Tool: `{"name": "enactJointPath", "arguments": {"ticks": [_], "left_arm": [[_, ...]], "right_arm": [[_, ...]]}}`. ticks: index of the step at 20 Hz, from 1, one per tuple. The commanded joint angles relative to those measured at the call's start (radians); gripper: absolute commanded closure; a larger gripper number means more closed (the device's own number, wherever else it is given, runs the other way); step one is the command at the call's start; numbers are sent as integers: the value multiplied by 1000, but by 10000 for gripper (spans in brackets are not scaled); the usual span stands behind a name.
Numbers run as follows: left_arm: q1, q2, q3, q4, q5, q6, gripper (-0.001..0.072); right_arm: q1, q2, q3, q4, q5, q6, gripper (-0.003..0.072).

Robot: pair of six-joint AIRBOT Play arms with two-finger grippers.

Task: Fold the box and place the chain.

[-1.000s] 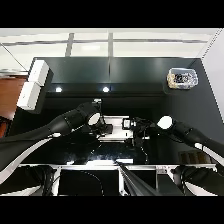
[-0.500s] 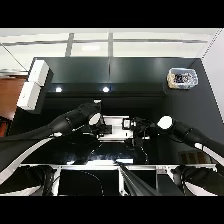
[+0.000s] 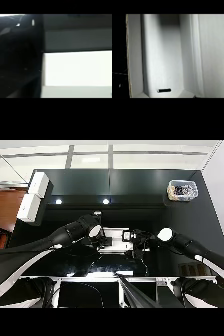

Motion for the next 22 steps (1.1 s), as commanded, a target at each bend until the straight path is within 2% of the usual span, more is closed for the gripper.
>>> {"name": "enactJointPath", "arguments": {"ticks": [1,8,9,10,11,21,22], "left_arm": [[1,0,8,3,-5,-14,410],[1,-13,8,4,-13,-21,449],[1,-16,8,0,-13,-21,552],[1,-17,8,-3,-13,-21,586],[1,-17,9,-3,-13,-20,683],[1,-17,9,-5,-10,-16,682],[1,-17,9,-4,-10,-16,682]], "right_arm": [[0,0,0,2,0,3,321],[0,0,0,1,0,3,321],[0,0,0,1,1,3,321],[0,0,0,1,1,3,321],[0,0,0,1,1,3,321],[0,15,0,0,0,3,299],[-3,27,0,-3,1,17,197]]}}
